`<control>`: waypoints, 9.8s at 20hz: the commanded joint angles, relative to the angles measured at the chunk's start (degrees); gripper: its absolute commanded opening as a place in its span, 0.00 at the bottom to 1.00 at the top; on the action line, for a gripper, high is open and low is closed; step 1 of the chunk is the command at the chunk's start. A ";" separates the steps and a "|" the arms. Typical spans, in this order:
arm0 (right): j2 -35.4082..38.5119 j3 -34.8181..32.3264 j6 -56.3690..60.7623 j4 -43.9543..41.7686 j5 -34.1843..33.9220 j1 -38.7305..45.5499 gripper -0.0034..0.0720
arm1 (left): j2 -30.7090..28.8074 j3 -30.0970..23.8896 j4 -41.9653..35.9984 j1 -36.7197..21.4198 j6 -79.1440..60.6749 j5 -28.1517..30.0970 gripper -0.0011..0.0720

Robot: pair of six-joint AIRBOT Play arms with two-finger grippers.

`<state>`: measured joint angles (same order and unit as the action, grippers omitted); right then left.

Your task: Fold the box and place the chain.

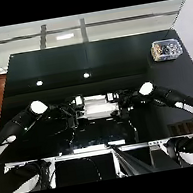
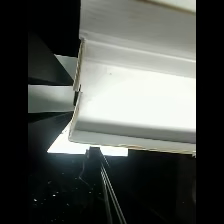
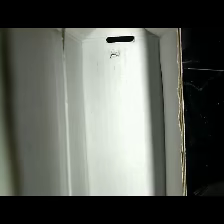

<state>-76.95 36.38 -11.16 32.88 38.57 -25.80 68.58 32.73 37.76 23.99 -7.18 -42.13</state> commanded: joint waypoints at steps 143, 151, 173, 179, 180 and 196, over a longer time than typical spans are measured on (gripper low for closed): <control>-0.02 0.02 0.00 -0.02 0.02 -0.02 0.07 | 16.09 27.47 49.62 20.76 133.24 -18.49 0.57; -0.02 0.02 0.00 -0.02 0.02 -0.02 0.07 | 16.09 27.47 55.21 23.17 140.04 -18.43 0.55; -0.02 0.02 0.00 -0.02 0.02 -0.02 0.06 | 16.04 28.06 53.05 22.08 137.63 -19.39 0.05; -0.02 0.02 0.02 -0.02 0.02 -0.02 0.06 | 16.04 28.06 52.57 22.08 137.66 -19.45 0.10; -0.02 0.02 0.00 -0.02 0.02 -0.02 0.07 | 16.04 28.06 52.57 22.08 137.66 -19.47 0.34; -0.02 0.02 0.02 -0.02 0.02 -0.02 0.07 | 15.63 30.08 55.47 22.08 136.15 -23.54 0.74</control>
<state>-76.95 36.38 -11.14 32.91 38.57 -25.80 84.49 62.67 92.05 46.11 129.23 -64.51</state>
